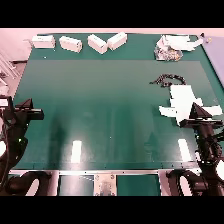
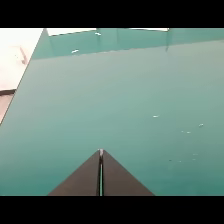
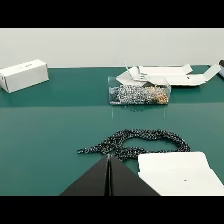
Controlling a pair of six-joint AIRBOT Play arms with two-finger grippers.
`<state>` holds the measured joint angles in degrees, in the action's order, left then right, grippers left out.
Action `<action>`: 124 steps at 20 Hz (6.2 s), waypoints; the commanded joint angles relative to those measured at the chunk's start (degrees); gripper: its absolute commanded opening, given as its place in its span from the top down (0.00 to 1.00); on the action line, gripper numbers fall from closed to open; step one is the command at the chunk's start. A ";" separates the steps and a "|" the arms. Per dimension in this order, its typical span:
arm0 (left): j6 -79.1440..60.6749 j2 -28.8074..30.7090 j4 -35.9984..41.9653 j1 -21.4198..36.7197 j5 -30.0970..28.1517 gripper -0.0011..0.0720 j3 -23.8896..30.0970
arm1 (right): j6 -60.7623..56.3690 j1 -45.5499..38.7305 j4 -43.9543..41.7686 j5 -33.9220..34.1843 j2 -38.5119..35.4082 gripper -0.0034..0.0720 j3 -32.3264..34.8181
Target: Fold the box and place the chain.
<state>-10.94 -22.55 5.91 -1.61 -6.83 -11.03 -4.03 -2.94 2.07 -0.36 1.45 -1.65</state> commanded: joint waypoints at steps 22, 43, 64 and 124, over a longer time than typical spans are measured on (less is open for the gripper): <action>-0.04 -0.02 -0.02 0.00 0.00 0.96 -0.04 | -15.06 -43.52 18.23 -40.81 59.80 0.67 -46.86; -0.04 -0.02 -0.02 0.00 0.00 0.95 -0.04 | -49.09 -58.95 51.84 -93.44 110.88 0.31 -108.43; -0.02 -0.02 -0.02 0.00 0.02 0.96 -0.04 | -40.68 -51.19 61.86 -89.48 120.65 0.29 -115.40; -0.04 -0.02 -0.02 0.00 0.00 0.95 -0.04 | -36.06 -15.17 22.71 -103.19 105.00 0.94 -95.38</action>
<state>-10.96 -22.55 5.89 -1.61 -6.83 -11.03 -39.03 -24.97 26.57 -105.19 107.50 -97.36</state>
